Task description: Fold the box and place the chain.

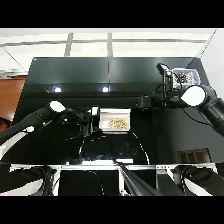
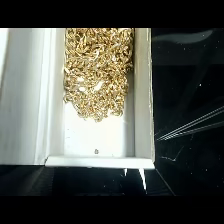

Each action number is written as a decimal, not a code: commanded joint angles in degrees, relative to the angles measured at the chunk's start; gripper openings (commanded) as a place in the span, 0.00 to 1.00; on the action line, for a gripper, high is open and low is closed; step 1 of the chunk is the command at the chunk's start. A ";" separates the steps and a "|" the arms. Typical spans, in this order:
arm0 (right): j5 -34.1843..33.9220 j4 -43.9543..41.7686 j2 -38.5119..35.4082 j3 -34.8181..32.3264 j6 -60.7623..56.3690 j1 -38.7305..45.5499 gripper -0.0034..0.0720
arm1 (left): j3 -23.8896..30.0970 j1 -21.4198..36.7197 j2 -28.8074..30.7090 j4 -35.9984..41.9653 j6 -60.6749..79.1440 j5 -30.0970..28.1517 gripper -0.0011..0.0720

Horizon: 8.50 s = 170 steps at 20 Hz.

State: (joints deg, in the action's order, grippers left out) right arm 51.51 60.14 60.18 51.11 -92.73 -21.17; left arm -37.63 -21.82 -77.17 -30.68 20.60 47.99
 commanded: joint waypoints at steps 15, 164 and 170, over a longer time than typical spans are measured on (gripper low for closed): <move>-3.52 -0.63 7.17 4.00 44.96 -7.91 0.91 | -0.04 -0.04 -0.04 -0.15 0.00 0.02 0.39; 17.70 -9.16 -9.88 -1.27 20.85 18.67 0.06 | -67.91 40.44 -32.83 -39.76 -75.58 2.86 0.44; 17.64 -9.14 -9.88 -1.27 20.22 18.67 0.06 | -73.26 41.18 -40.83 -40.83 -78.31 8.07 0.44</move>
State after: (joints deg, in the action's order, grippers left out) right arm 69.21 50.98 50.35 49.89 -72.07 -2.52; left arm -108.71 18.72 -114.76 -70.76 -55.83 53.69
